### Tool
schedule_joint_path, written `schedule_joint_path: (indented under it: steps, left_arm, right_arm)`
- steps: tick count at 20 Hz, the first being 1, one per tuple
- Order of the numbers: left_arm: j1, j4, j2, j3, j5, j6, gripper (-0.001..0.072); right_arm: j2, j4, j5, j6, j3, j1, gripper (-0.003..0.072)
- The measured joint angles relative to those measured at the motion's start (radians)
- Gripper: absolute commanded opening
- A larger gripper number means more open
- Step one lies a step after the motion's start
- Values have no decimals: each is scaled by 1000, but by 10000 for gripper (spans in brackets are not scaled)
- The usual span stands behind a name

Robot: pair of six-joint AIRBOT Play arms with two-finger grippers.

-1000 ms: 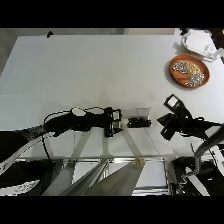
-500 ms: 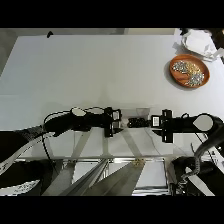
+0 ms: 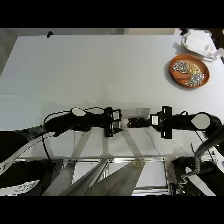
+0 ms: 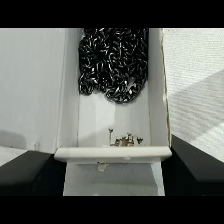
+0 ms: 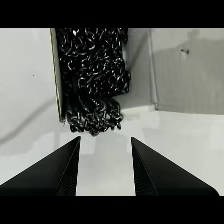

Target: Fold the box and place the chain.

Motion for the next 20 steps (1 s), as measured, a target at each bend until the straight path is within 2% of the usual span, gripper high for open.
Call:
schedule_joint_path:
  steps: [3,7,11,20]
  left_arm:
    - [0,0,0,0,0,0,274]
    - [0,0,0,0,0,0,274]
    - [0,0,0,0,0,0,274]
    - [0,0,0,0,0,0,274]
  right_arm:
    - [0,24,-4,-3,0,0,233]
    - [-1,35,7,-3,0,0,217]
    - [-1,40,21,-4,0,0,32]
    - [5,-22,27,-3,0,0,19]
